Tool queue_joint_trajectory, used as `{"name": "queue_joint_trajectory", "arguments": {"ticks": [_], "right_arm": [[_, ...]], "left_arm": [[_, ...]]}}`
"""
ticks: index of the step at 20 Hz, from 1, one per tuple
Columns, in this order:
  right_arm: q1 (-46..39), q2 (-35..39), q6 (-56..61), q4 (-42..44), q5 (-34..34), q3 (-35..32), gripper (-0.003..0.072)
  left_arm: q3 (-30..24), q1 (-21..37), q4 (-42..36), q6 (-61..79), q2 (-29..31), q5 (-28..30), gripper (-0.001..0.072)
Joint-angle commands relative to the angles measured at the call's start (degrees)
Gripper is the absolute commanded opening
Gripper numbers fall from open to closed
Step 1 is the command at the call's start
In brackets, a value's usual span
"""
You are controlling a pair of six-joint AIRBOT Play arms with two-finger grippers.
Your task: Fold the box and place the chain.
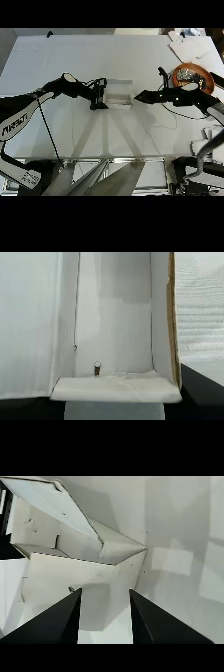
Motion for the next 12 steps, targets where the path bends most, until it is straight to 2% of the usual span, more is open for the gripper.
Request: {"name": "queue_joint_trajectory", "arguments": {"ticks": [1, 2, 3, 12], "right_arm": [[0.48, 0.63, -1.86, 1.25, -0.57, -0.02, 0.0366], [1.22, 0.63, -1.86, 1.11, -1.57, -0.02, 0.0467], [2.29, 0.63, -1.86, 1.14, -2.86, -0.02, 0.0528], [9.20, 0.63, -2.01, 0.50, -10.36, -0.02, 0.0533]], "left_arm": [[0.02, -0.02, 0.00, 0.02, -0.02, 0.00, 0.0322], [0.02, -0.02, 0.00, 0.02, -0.02, 0.00, 0.0322], [0.02, -0.02, 0.00, 0.02, -0.02, 0.00, 0.0322], [0.02, -0.02, 0.02, 0.00, -0.02, 0.00, 0.0322]]}}
